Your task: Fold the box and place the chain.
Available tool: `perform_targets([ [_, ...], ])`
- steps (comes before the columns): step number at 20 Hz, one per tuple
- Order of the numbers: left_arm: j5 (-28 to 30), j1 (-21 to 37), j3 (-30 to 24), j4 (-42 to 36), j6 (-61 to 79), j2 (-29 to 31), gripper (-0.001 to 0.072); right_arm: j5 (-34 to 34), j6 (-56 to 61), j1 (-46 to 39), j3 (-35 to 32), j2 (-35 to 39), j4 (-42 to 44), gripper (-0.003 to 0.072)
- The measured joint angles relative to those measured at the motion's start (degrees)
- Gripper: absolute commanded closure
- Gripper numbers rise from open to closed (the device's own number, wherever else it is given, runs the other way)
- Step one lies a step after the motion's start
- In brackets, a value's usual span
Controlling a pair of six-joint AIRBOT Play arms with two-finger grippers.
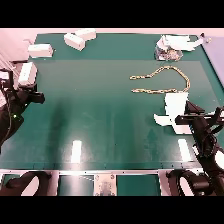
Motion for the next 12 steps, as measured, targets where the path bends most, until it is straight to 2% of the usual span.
perform_targets([
  [3, 0.0, 0.0, 0.0, 0.02, 0.0, 0.0, 0.0692, 0.66, 0.04, 0.0, -0.04, 0.0, 0.0, 0.0678],
  [5, 0.0, 0.0, 0.0, 0.02, 0.0, 0.0, 0.0692, 2.62, -0.42, 0.02, 0.57, -0.02, -1.11, 0.0543],
  [9, 0.0, 0.0, 0.0, 0.02, 0.0, 0.0, 0.0692, 3.3, -1.25, -2.54, 6.19, -2.82, -3.04, 0.052],
  [12, 0.0, 0.0, 0.0, 0.0, 0.0, 0.0, 0.0692, 5.81, -1.44, -9.53, 13.05, -10.12, -4.81, 0.0496],
])
